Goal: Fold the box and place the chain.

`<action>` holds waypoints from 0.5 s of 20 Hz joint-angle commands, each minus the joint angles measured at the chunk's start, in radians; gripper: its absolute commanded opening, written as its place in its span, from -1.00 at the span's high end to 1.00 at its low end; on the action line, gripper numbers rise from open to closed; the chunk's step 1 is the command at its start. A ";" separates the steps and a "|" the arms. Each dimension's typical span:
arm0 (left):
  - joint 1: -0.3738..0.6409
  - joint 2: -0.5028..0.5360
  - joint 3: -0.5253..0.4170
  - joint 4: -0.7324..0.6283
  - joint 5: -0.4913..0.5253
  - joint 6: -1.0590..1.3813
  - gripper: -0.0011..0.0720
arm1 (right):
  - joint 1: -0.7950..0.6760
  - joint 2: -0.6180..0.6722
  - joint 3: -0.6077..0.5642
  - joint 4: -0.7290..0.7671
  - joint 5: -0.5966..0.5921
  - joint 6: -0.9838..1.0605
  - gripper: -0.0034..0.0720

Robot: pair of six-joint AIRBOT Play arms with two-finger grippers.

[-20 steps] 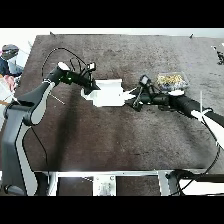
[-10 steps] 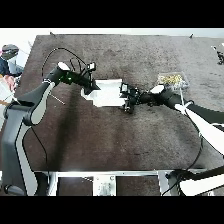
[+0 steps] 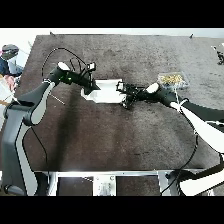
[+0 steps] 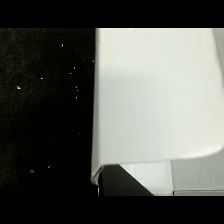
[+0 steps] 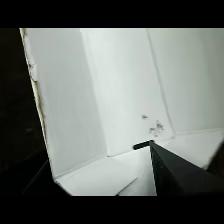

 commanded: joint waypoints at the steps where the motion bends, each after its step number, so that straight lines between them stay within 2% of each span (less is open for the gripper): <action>1: 0.000 -0.001 0.000 0.000 0.000 0.000 0.94 | -0.001 0.000 0.047 -0.005 0.014 0.042 -0.75; 6: 0.000 -0.001 0.000 0.000 0.000 0.000 0.94 | -0.055 -0.001 0.105 0.020 0.040 0.089 -0.75; 8: 0.000 -0.001 0.000 0.000 0.000 0.000 0.94 | -0.066 -0.004 0.119 0.032 0.048 0.089 -0.88; 10: 0.000 -0.001 0.000 0.000 0.000 0.000 0.94 | -0.079 -0.023 0.150 0.032 0.089 0.089 -0.89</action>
